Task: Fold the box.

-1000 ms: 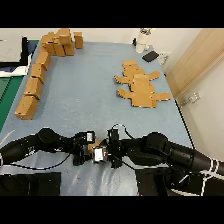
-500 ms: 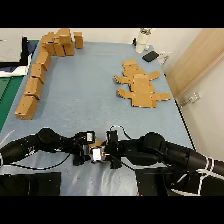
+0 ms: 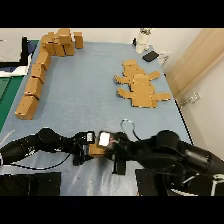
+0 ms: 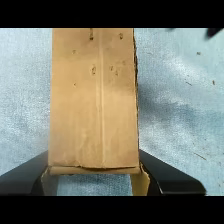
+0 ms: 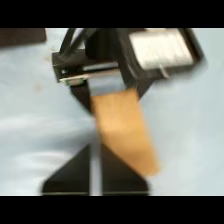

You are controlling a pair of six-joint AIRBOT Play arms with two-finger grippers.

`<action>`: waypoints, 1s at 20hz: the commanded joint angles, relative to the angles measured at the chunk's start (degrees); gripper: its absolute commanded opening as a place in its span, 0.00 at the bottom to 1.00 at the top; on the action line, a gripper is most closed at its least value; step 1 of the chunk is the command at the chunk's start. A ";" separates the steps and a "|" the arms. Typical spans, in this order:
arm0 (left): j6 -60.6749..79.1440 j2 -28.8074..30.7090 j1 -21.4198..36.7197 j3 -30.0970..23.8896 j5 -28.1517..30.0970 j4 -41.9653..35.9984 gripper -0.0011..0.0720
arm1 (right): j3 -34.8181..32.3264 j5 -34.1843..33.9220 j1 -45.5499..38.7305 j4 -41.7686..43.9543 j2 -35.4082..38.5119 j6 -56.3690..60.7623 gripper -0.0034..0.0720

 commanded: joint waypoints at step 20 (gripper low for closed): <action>-0.04 0.02 0.02 0.02 0.00 0.00 0.73 | -20.04 41.11 4.07 22.36 -2.91 39.87 0.05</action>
